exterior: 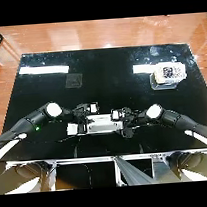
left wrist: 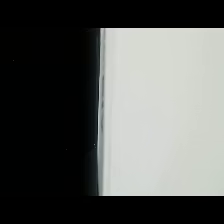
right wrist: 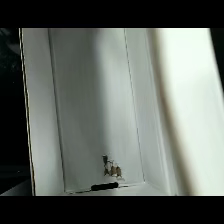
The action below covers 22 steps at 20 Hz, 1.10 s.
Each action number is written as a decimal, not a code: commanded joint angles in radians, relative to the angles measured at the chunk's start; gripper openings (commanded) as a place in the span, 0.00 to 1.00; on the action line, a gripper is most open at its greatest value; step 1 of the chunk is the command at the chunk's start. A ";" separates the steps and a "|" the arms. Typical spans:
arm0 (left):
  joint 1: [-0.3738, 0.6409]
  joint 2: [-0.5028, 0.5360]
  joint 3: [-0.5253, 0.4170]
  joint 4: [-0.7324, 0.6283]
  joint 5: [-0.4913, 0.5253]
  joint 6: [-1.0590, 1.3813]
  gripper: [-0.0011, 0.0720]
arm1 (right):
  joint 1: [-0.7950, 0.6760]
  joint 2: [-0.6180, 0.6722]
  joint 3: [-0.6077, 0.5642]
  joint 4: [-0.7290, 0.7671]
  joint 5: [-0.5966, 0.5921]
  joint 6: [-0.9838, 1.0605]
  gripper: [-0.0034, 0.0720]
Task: Fold the box and place the chain.
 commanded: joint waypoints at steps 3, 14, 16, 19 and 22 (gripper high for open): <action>0.000 -0.001 0.001 0.000 0.001 0.000 0.05 | 0.011 -0.001 0.001 -0.021 -0.012 0.015 0.83; 0.000 -0.001 0.001 0.000 -0.003 0.000 0.05 | 0.011 -0.002 0.000 -0.023 -0.013 0.016 0.83; 0.000 -0.001 0.001 0.000 -0.003 0.000 0.05 | 0.011 -0.002 0.001 -0.023 -0.013 0.016 0.83; 0.000 -0.001 0.001 0.000 -0.007 0.000 0.05 | 0.011 -0.001 0.001 -0.023 -0.016 0.020 0.62; 0.000 -0.001 0.001 0.000 -0.007 -0.001 0.05 | 0.011 -0.002 0.000 -0.023 -0.016 0.020 0.59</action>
